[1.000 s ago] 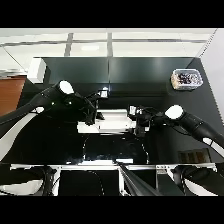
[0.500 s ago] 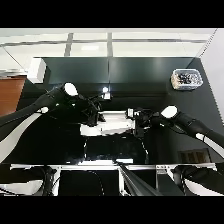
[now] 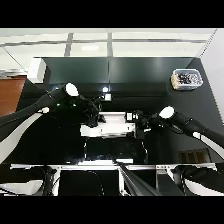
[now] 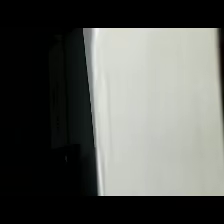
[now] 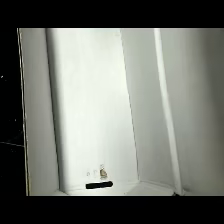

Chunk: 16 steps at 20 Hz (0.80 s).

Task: Fold the box and place the chain.

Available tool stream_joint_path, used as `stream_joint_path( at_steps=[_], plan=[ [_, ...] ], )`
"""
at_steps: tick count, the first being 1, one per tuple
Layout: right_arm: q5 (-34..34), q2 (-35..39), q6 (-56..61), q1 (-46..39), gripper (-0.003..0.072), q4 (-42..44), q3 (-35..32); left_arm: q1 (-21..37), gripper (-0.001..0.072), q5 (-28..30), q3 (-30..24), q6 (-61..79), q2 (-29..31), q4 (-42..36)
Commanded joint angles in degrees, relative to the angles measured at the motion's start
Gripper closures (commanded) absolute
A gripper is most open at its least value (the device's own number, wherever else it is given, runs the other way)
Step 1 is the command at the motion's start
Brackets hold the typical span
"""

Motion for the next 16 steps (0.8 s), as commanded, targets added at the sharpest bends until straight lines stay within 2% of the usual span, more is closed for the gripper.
stream_joint_path(
  at_steps=[1, 8, 9, 10, 16],
  plan=[
    [1.16, -0.5, -0.07, 0.02, -0.0021, -1.29, 0.02, 0.07, 0.0686, 0.15, 0.0, 0.04, 0.04, 0.2],
    [0.83, -0.5, -0.02, 0.02, -0.0021, -1.22, 0.02, 0.07, 0.0686, 0.15, 0.0, 0.04, 0.04, 0.2],
    [0.83, -0.5, -0.02, 0.02, 0.0019, -1.25, 0.02, 0.07, 0.0686, 0.17, 0.0, 0.04, 0.04, 0.2],
    [0.83, -0.5, -0.02, 0.02, 0.0028, -1.25, 0.02, 0.07, 0.0686, 0.17, 0.0, 0.04, 0.04, 0.2],
    [0.83, -0.52, 0.0, 0.02, 0.0031, -1.22, 0.02, 0.09, 0.0686, 0.15, 0.0, 0.04, 0.04, 0.2]
  ],
)
